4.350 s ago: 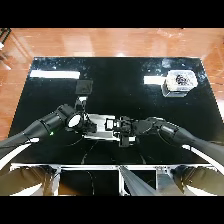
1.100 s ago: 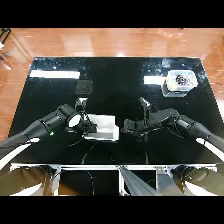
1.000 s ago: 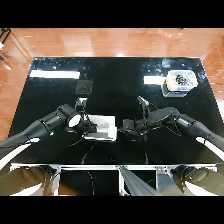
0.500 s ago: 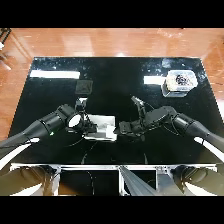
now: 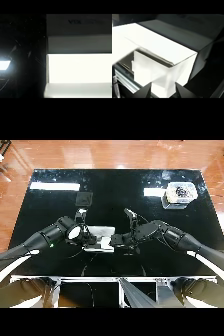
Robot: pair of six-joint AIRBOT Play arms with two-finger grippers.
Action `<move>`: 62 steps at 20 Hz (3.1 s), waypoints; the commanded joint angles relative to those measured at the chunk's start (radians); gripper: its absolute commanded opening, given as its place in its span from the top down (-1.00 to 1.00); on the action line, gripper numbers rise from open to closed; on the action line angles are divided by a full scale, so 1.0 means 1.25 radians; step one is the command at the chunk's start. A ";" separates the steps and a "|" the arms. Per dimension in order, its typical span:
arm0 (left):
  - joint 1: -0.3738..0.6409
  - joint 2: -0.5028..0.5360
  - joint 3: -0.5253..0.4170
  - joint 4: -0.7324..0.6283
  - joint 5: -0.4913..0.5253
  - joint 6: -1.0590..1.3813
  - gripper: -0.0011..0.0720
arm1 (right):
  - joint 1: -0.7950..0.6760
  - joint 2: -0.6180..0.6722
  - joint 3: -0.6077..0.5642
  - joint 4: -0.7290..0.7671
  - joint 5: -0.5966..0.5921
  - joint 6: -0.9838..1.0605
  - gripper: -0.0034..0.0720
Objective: Fold the box and place the chain.
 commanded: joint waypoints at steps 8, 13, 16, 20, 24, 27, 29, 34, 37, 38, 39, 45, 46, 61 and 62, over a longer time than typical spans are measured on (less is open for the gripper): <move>0.000 0.000 0.000 -0.002 0.003 0.006 0.91 | 0.024 -0.002 0.016 -0.102 0.002 0.060 -0.12; 0.000 0.000 0.000 -0.002 0.003 0.006 0.91 | 0.035 -0.003 0.052 -0.236 -0.037 0.137 -0.22; 0.000 0.000 0.000 -0.002 0.003 0.009 0.91 | 0.035 -0.013 0.061 -0.254 -0.044 0.181 -0.22; 0.000 0.000 0.000 -0.002 0.003 0.012 0.91 | 0.060 -0.038 0.074 -0.278 -0.036 0.223 -0.22; 0.000 0.000 0.000 -0.002 0.004 0.012 0.91 | 0.099 -0.064 0.094 -0.369 -0.017 0.338 -0.22; 0.000 0.000 0.000 -0.002 0.004 0.017 0.91 | 0.110 -0.071 0.114 -0.414 -0.019 0.392 -0.21; 0.000 0.000 0.000 -0.002 0.005 0.019 0.91 | 0.122 -0.073 0.127 -0.450 -0.029 0.422 -0.21; 0.000 0.000 0.000 0.001 0.006 0.021 0.91 | 0.166 -0.103 0.184 -0.563 -0.094 0.527 -0.13; 0.000 0.000 0.000 0.001 0.006 0.021 0.91 | 0.185 -0.138 0.229 -0.566 -0.122 0.551 -0.01; 0.000 0.000 0.000 0.001 0.006 0.020 0.91 | 0.189 -0.147 0.240 -0.581 -0.135 0.578 -0.01; 0.000 0.000 0.000 0.001 0.006 0.020 0.91 | 0.195 -0.153 0.249 -0.594 -0.149 0.600 -0.01; 0.000 0.000 0.000 0.001 0.006 0.021 0.91 | 0.205 -0.169 0.286 -0.633 -0.204 0.672 0.12; 0.000 0.000 0.000 0.001 0.006 0.020 0.91 | 0.208 -0.182 0.305 -0.639 -0.217 0.673 0.12; 0.000 0.000 0.000 0.001 0.005 0.021 0.91 | 0.226 -0.259 0.381 -0.672 -0.309 0.705 0.41; 0.000 0.000 0.000 0.001 0.005 0.021 0.91 | 0.226 -0.259 0.381 -0.672 -0.308 0.706 0.41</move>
